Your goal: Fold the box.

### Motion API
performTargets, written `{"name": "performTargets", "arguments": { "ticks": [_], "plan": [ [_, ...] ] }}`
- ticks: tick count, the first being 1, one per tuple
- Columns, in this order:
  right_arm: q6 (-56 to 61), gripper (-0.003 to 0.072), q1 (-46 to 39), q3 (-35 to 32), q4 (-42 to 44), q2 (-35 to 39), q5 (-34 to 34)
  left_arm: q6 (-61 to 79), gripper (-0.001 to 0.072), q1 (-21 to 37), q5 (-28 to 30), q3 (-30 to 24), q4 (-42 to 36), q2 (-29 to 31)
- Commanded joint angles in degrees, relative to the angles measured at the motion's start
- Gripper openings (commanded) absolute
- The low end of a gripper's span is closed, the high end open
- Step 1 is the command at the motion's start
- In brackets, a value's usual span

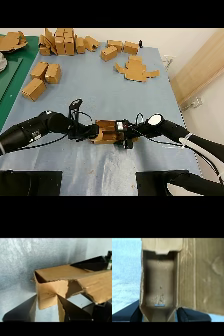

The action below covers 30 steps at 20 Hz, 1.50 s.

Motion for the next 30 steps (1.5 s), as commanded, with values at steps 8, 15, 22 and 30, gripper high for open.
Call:
{"name": "performTargets", "arguments": {
  "ticks": [8,15,22,30],
  "plan": [
    [0.0,0.0507,-0.02,0.02,0.02,0.0,0.0,-19.93,0.0394,-5.92,-11.85,11.87,16.72,-9.09],
    [0.0,0.0507,-0.02,0.02,0.02,0.0,0.0,-28.85,0.0394,-10.95,-19.1,17.09,24.09,-13.11],
    [0.0,0.0507,-0.02,0.02,0.02,0.0,0.0,-32.28,0.0394,-13.75,-21.46,20.96,25.55,-18.49],
    [0.0,0.0507,-0.02,0.02,0.02,0.0,0.02,-30.47,0.0394,-13.75,-27.78,26.51,27.91,-22.73]
  ]
}}
